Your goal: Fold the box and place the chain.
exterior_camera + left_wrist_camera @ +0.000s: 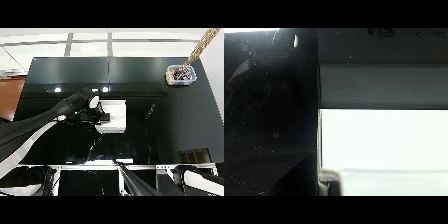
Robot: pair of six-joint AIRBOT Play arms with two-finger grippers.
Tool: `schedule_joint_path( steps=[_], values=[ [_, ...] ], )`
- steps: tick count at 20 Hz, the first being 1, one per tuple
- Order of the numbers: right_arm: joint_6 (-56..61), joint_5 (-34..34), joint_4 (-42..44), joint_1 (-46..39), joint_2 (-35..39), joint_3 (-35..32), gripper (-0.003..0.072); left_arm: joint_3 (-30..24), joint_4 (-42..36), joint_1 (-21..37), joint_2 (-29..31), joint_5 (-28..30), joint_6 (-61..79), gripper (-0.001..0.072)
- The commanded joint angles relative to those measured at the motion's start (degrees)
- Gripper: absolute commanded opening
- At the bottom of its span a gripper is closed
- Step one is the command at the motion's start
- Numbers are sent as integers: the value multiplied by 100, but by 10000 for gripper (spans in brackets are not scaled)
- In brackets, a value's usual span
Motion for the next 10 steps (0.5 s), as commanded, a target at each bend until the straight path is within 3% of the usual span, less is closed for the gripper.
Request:
schedule_joint_path(
  steps=[1, 5, 10],
  values=[
    [-275, 205, 907, 11, 535, 2, 15, 4, 0, 4, 4, 0, 0, 29],
    [-376, 514, 1073, 402, 1038, -138, 16, 4, 0, 4, 4, 0, -2, 29],
    [-573, 852, 1069, 1523, 1534, -916, 15, 4, -2, 4, 4, -9, -2, 29]
  ],
)
